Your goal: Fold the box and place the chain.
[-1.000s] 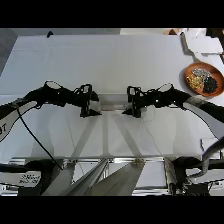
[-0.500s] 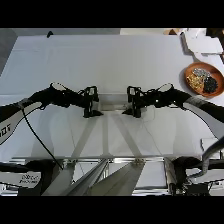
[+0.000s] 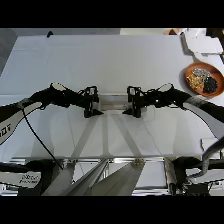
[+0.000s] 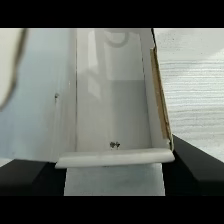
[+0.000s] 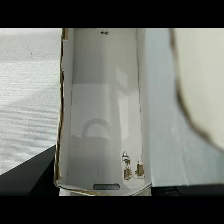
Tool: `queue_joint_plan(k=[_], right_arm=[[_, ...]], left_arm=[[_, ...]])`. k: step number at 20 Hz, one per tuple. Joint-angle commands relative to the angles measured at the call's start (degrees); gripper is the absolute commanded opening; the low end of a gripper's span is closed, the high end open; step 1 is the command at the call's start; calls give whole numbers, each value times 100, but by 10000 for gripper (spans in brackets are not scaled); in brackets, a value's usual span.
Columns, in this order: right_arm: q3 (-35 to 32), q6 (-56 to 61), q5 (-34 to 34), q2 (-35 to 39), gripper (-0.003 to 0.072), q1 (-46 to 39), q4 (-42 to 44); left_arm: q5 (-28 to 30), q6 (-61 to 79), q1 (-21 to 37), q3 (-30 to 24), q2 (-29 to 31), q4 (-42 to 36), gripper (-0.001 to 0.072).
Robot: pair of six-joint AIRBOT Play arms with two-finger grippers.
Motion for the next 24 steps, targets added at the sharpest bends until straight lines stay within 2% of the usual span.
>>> queue_joint_plan(k=[1, 18, 19, 20, 21, 24], right_arm=[[0, 2, 2, -2, 466, 2, 0], [0, 4, 157, -2, 469, 20, 157], [0, 2, 149, -2, 498, 20, 177], [0, 2, 138, -2, 609, 20, 170], [0, 2, 136, -2, 645, 17, 168], [0, 2, 157, 0, 645, 13, 151]], left_arm=[[13, -2, -4, 0, -2, 4, 276], [13, -2, -4, 0, -2, 4, 276], [13, -2, -4, -2, -2, 4, 276], [13, -2, -4, 0, -2, 4, 276], [13, -2, -2, 0, -2, 4, 276], [13, -2, -2, 0, -2, 4, 276]])
